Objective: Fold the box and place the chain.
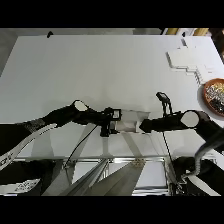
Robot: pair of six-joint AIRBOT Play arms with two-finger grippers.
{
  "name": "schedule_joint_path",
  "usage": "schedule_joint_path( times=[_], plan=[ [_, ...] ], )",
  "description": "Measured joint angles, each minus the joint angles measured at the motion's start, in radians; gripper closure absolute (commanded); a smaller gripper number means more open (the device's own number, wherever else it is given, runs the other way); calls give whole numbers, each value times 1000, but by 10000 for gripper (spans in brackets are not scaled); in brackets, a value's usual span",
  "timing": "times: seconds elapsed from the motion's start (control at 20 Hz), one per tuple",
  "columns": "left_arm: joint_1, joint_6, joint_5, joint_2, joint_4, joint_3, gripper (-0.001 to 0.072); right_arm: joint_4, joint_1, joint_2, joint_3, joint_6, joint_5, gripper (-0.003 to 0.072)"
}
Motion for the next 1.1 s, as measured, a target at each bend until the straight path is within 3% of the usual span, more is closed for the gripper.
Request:
schedule_joint_path(
  times=[0.1, 0.3, 0.55, 1.0, 1.1],
  plan=[
    [0, 0, 0, 0, 0, 0, 319, -75, 58, -36, 36, 127, -6, 247],
    [0, 0, 0, 0, 0, 0, 319, -187, 161, -125, 95, 332, -8, 254],
    [0, 0, 0, 0, 0, 0, 319, -317, 249, -202, 166, 523, 35, 372],
    [0, 0, -1, 0, 0, 0, 319, -393, 278, -227, 199, 649, 83, 514],
    [0, 0, 0, 0, 0, 0, 319, -398, 281, -228, 200, 657, 85, 517]
  ],
)
